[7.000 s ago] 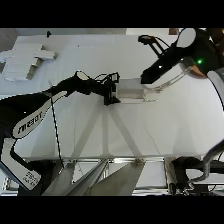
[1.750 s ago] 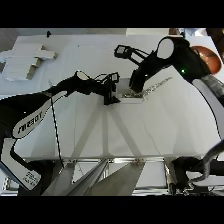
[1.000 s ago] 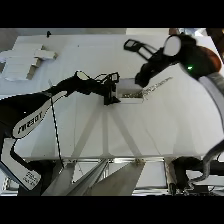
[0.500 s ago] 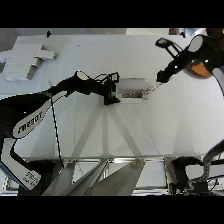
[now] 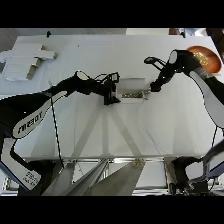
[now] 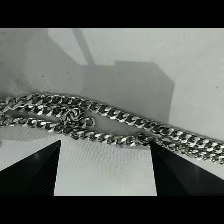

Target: Fold the box and place the chain.

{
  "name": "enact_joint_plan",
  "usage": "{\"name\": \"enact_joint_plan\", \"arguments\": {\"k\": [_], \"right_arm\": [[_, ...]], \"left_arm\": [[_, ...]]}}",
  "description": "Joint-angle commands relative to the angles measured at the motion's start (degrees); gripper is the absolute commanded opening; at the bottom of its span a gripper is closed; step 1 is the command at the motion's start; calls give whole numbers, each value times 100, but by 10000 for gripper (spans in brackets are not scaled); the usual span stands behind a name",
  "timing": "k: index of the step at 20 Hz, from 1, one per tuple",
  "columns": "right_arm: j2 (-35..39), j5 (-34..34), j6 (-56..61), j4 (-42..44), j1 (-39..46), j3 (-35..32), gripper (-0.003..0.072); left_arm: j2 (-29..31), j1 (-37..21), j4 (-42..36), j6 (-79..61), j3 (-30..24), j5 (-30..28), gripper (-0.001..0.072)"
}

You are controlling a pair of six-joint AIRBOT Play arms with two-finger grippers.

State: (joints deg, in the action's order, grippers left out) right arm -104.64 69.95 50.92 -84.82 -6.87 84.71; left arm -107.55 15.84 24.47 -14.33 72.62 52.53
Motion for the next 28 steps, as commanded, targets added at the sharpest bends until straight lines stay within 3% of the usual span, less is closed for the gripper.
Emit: {"name": "enact_joint_plan", "arguments": {"k": [1, 3, 5, 7, 9, 16, 22, 28], "right_arm": [[-166, -39, 168, -94, -164, -9, 531], [-166, 42, 184, -94, -186, -9, 298], [-166, 240, 184, -94, -186, -9, 211], [-166, 389, 181, -109, -188, -9, 63], [-153, 492, 184, -105, -188, -7, 18], [562, 590, 173, 160, -186, -7, 19], [1432, 570, -39, 1143, -205, -7, 19], [1838, 553, -212, 1215, -887, 7, 19]], "left_arm": [[0, -2, -2, -2, 2, -2, 280], [0, -2, 0, -2, 2, -2, 280], [0, -2, 0, -2, 2, -2, 280], [0, -2, -2, 0, 2, -2, 280], [0, -2, -2, -2, 2, -2, 280], [0, -2, -2, 0, 2, -2, 280], [0, -2, 0, 0, 2, -2, 280], [0, -2, -2, -2, 2, -2, 280]]}}
